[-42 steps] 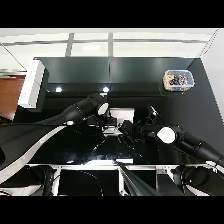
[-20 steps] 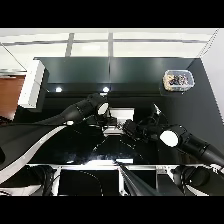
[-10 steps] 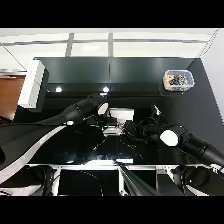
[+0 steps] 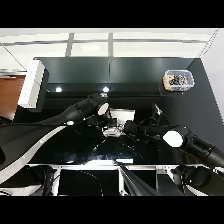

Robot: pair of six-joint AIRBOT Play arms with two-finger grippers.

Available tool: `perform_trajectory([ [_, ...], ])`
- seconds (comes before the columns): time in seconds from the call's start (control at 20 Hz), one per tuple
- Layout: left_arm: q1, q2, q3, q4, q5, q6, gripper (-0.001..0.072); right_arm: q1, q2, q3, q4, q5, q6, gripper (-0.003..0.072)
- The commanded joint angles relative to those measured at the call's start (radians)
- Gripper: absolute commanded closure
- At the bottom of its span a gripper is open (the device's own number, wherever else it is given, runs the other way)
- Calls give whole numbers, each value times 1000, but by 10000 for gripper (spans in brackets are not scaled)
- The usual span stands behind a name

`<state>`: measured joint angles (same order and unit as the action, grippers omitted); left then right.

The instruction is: Fold the box and place the chain.

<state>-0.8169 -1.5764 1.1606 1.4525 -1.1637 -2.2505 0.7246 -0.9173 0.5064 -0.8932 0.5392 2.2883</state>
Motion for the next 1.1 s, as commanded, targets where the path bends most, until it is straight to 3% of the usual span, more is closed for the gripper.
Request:
perform_trajectory([
  [0.0,1,0,0,2,2,-2,676,0,9,1,20,2,-6,670],
  [0.55,1,0,0,2,4,-2,676,-122,11,13,47,-42,-124,651],
  [0.6,1,0,0,2,4,-2,676,-122,11,13,48,-28,-141,476],
  [0.65,1,0,0,2,5,-2,676,-122,11,13,48,-4,-160,230],
  [0.85,1,0,0,2,6,-2,676,-195,12,51,42,196,-403,202],
  [1.05,1,0,0,1,3,-2,676,-407,11,180,-62,475,-825,202],
])
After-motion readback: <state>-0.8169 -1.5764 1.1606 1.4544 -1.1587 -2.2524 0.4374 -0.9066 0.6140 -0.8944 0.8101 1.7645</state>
